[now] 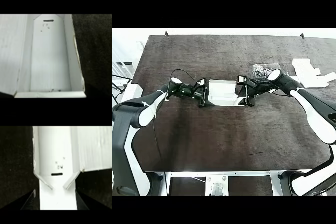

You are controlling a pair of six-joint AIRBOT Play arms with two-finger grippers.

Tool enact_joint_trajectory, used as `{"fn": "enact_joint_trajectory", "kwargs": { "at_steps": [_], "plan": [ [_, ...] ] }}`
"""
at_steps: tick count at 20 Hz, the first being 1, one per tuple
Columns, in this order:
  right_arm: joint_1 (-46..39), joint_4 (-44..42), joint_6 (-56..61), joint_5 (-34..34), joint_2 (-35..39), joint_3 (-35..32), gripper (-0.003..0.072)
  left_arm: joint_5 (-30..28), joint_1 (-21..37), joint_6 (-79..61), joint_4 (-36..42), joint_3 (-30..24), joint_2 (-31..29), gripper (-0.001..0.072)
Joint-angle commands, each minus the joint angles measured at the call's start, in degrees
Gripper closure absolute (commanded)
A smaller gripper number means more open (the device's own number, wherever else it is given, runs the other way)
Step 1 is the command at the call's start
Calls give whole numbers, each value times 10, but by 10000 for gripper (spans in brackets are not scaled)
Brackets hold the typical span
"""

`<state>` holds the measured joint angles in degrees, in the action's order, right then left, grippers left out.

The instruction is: Fold the box and place the chain.

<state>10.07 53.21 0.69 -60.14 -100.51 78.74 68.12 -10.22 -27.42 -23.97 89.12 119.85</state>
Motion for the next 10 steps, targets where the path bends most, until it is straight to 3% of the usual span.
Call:
{"fn": "enact_joint_trajectory", "kwargs": {
  "at_steps": [1, 2, 5, 6, 7, 10],
  "plan": [
    [9, -22, -8, 19, -9, -1, 165, 0, 0, 0, 0, 0, 0, 409],
    [11, -22, -8, 21, -9, -1, 320, 0, 0, 0, 0, 0, 0, 409],
    [17, -31, -8, 23, -10, -1, 327, 0, 0, 0, 0, 0, 0, 409],
    [18, -43, -11, 23, -12, -1, 352, 0, 0, 0, 0, 0, 0, 409],
    [21, -54, -16, 23, -13, -1, 430, 0, 0, 0, 0, 0, 0, 409],
    [31, -85, -29, 41, -16, -1, 450, 0, 0, 0, 0, 0, 0, 409]
  ]
}}
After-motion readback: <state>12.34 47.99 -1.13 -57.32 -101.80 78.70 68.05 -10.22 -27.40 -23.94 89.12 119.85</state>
